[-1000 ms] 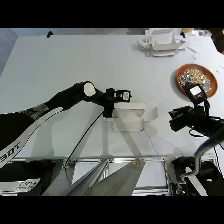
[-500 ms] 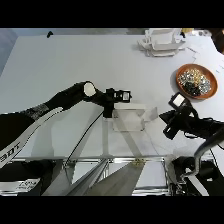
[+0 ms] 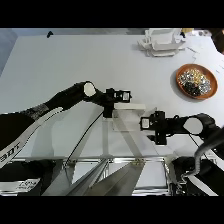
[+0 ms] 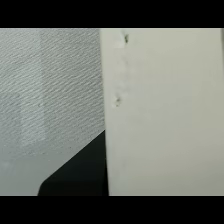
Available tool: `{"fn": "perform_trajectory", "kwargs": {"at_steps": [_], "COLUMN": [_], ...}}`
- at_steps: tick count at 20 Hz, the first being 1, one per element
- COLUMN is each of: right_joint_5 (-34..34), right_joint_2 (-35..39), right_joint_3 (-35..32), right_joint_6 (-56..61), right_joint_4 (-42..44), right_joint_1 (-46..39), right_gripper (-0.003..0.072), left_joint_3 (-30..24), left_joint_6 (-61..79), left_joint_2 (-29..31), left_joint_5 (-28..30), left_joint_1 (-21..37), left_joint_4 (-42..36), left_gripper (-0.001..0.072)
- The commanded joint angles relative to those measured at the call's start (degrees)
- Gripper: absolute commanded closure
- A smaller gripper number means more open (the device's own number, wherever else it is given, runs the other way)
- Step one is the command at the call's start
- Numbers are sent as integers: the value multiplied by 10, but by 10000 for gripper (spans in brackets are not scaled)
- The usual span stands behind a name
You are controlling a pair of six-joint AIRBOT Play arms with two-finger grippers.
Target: Fold the box and place the chain.
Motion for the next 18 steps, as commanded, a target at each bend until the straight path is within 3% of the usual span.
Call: {"fn": "perform_trajectory", "kwargs": {"at_steps": [1,4,12,18], "right_joint_5": [-78,-154,-219,-172], "right_joint_2": [-26,-26,-26,-26], "right_joint_3": [-7,-29,-60,-42], "right_joint_6": [-49,-49,-47,-51], "right_joint_4": [-6,-8,-23,16], "right_joint_1": [47,56,55,23], "right_gripper": [16,17,19,19], "left_joint_3": [0,0,0,0], "left_joint_6": [0,0,0,0], "left_joint_2": [0,0,0,0], "left_joint_5": [0,0,0,0], "left_joint_1": [0,0,0,0], "left_joint_4": [0,0,0,0], "left_gripper": [660,660,660,660]}}
